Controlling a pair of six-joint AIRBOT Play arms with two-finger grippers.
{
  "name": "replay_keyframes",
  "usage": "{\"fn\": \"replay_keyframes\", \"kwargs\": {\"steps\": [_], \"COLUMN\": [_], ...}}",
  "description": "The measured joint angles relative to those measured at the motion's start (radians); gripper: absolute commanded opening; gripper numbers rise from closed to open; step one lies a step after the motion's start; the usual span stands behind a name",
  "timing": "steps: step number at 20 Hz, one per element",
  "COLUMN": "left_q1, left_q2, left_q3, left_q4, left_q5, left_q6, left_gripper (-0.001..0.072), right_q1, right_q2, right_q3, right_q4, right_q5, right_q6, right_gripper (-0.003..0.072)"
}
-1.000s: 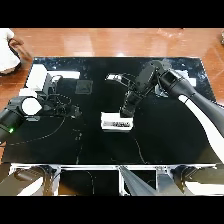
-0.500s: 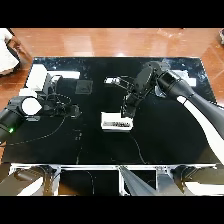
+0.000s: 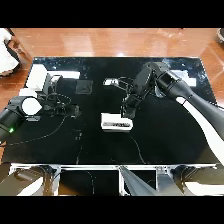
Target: Fold the box and place the chain.
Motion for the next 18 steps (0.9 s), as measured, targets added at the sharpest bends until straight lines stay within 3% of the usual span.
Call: {"fn": "replay_keyframes", "kwargs": {"steps": [6, 18], "left_q1": [0.000, 0.000], "left_q2": [0.000, 0.000], "left_q3": [0.000, 0.000], "left_q4": [0.004, 0.008], "left_q5": [0.013, 0.019], "left_q6": [-0.024, -0.035], "left_gripper": [0.0613, 0.0612], "right_q1": [0.014, 0.018], "right_q2": [0.000, 0.000], "right_q3": [0.000, 0.000], "right_q4": [-0.013, -0.028], "right_q5": [0.000, 0.001], "right_q6": [-0.014, -0.018], "right_gripper": [0.0120, 0.0137]}}
